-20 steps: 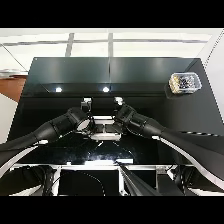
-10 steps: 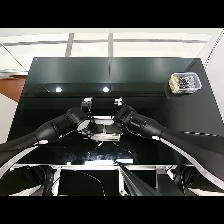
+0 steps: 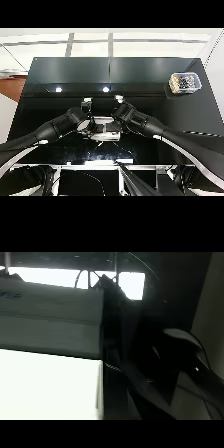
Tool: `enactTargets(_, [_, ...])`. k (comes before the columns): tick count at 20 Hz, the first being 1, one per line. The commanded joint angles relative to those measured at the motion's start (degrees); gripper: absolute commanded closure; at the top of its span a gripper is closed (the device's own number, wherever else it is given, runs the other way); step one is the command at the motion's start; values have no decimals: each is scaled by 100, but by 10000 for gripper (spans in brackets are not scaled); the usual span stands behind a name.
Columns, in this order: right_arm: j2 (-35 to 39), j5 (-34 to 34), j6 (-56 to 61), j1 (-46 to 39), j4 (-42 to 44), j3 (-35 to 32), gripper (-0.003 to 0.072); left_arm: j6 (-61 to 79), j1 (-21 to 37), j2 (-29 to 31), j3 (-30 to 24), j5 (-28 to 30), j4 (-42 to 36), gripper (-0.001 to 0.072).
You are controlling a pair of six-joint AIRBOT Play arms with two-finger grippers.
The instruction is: Fold the box and place the chain.
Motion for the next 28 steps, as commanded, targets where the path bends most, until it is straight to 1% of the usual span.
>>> enactTargets(1, [2, -149, 551, 28, -166, -13, 391, -7, 4, -2, -2, -2, -4, 675])
enactTargets(4, [-11, -20, 640, 28, -109, -13, 392, -7, 4, -2, -2, 2, -2, 675])
enactTargets(5, [-20, 61, 638, 28, -50, -13, 464, -7, 4, -2, -2, 2, -2, 675])
enactTargets(6, [-50, 157, 638, 28, 2, -13, 510, -7, 4, -2, -2, 2, -4, 675])
enactTargets(9, [-164, 302, 640, 26, 146, -13, 510, -7, 4, -2, -2, -2, -4, 675])
enactTargets(13, [-208, 299, 638, 13, 144, -13, 512, -7, 4, -2, -2, 0, -4, 675])
enactTargets(14, [-225, 302, 638, 11, 138, -13, 568, -7, 4, -2, -2, 0, -4, 675])
enactTargets(23, [-326, 302, 610, 7, 85, -13, 569, -7, 4, -2, -2, -2, -4, 675])
enactTargets(24, [-326, 304, 557, 7, 94, -13, 653, -7, 4, -2, -2, -2, -4, 675])
enactTargets(28, [-323, 299, 417, 17, 105, -11, 662, -7, 4, -2, -2, 0, -2, 675])
